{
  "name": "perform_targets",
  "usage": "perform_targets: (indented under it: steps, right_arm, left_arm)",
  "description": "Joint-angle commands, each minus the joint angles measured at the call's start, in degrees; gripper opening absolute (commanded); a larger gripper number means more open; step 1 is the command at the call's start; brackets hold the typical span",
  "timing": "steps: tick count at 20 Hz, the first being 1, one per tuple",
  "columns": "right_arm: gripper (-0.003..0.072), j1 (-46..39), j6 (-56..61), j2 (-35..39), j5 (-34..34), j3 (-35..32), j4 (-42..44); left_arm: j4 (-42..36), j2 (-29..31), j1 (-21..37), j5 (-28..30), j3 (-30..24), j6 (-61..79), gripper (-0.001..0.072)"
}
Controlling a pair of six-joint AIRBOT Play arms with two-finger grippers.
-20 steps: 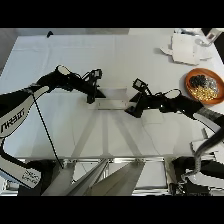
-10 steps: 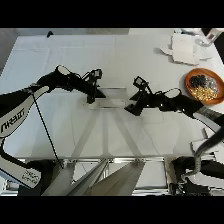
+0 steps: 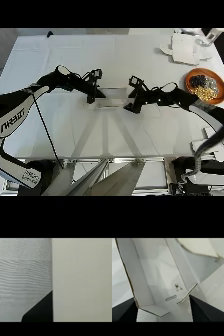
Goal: Fold the box and place the chain.
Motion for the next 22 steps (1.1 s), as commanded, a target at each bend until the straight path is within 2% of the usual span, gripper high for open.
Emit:
perform_targets:
  steps: [1,4,7,14,18,22]
  right_arm:
    - [0.0686,0.0,1.0,-2.8,1.9,4.3,-5.1]
    - [0.0686,0.0,0.4,-5.3,5.2,8.0,-8.6]
    - [0.0686,-0.5,-3.7,-7.0,7.9,10.7,-8.0]
    - [0.0686,-4.7,-9.8,-13.8,19.6,18.1,-5.4]
    - [0.0686,-4.1,-12.3,-16.6,23.6,18.9,-3.9]
    - [0.0686,-4.1,-12.4,-18.3,24.0,18.9,-3.6]
  left_arm:
    - [0.0,0.0,0.0,0.0,0.0,0.0,0.0013]
    - [0.0,0.0,0.0,0.0,0.0,0.0,0.0013]
    - [0.0,0.0,0.0,0.0,0.0,0.0,0.0013]
    - [0.0,0.0,0.0,0.0,0.0,0.0,0.0013]
    - [0.0,0.0,0.0,0.0,0.0,0.0,0.0013]
    - [0.0,0.0,0.0,0.0,0.0,0.0,0.0013]
